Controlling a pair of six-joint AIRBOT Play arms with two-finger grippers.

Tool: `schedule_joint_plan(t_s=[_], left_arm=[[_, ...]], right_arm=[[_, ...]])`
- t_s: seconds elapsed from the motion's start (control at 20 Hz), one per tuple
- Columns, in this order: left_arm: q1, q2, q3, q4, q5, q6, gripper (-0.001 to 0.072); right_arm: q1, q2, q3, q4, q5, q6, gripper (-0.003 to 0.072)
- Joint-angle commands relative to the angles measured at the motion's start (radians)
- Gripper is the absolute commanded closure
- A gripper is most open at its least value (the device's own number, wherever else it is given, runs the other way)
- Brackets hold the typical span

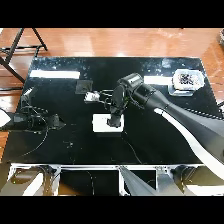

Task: Fold the box and place the chain.

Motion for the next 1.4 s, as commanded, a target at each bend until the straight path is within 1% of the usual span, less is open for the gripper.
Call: schedule_joint_plan(t_s=[0.0,0.35,0.45,0.5,0.6,0.75,1.0,1.1,1.15,1.25,1.35], left_arm=[[0.001,0.0,0.0,0.0,0.002,0.003,0.0066],[0.001,0.0,0.0,0.0,0.005,0.003,0.0067],[0.001,0.0,0.0,0.0,0.005,0.003,0.0066],[0.001,0.0,0.0,0.0,0.004,0.004,0.0066],[0.001,0.0,0.0,0.001,0.004,0.008,0.0066],[0.001,0.0,0.0,0.001,0.013,0.017,0.0066],[0.001,0.0,0.0,0.001,0.02,0.018,0.0066],[0.001,0.0,0.0,0.001,0.02,0.022,0.0066],[0.001,0.0,0.0,0.001,0.02,0.022,0.0066],[0.001,0.0,0.0,0.001,0.025,0.026,0.0066],[0.001,0.0,0.0,0.001,0.031,0.027,0.0066]], right_arm=[[0.002,-0.001,0.0,-0.033,0.008,0.043,-0.0019],[0.031,0.059,-0.001,-0.1,-0.028,0.115,-0.0019],[0.043,0.063,-0.018,-0.126,-0.037,0.157,-0.0019],[0.053,0.069,-0.04,-0.137,-0.022,0.173,-0.0018],[0.075,0.112,-0.097,-0.144,0.049,0.183,-0.0018],[0.083,0.171,-0.154,-0.172,0.106,0.19,-0.0018],[0.106,0.17,-0.168,-0.185,0.19,0.184,-0.0019],[0.127,0.168,-0.172,-0.189,0.202,0.195,-0.0018],[0.142,0.168,-0.178,-0.233,0.195,0.259,-0.0019],[0.172,0.171,-0.206,-0.311,0.191,0.276,-0.0018],[0.182,0.171,-0.237,-0.314,0.226,0.281,-0.0018]])
